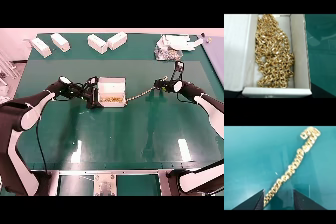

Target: Fold the box and place the chain.

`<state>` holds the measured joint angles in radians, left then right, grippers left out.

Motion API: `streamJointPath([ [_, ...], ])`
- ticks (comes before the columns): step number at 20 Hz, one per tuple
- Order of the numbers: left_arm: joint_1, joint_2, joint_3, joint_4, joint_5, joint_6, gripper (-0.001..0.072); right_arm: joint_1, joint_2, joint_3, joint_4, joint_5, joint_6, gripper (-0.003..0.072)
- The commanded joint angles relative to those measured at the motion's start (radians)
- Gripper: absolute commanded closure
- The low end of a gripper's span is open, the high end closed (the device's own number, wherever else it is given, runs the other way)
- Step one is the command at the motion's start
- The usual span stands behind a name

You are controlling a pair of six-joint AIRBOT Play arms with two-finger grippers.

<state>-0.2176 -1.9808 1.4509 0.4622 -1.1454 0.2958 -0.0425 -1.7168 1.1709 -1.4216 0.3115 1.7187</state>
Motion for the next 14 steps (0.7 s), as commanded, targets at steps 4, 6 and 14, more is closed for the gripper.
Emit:
streamJointPath([
  [4, 0.0, 0.001, 0.0, 0.0, -0.013, 0.0, 0.0141, 0.049, -0.034, 0.037, -0.039, 0.03, 0.036, 0.0334],
  [6, 0.0, 0.001, 0.0, 0.0, -0.018, 0.0, 0.0141, 0.053, -0.042, 0.041, -0.044, 0.056, 0.036, 0.0402],
  [14, 0.0, 0.001, 0.0, 0.0, -0.022, 0.0, 0.0141, 0.053, -0.039, 0.043, -0.185, 0.14, 0.09, 0.0677],
])
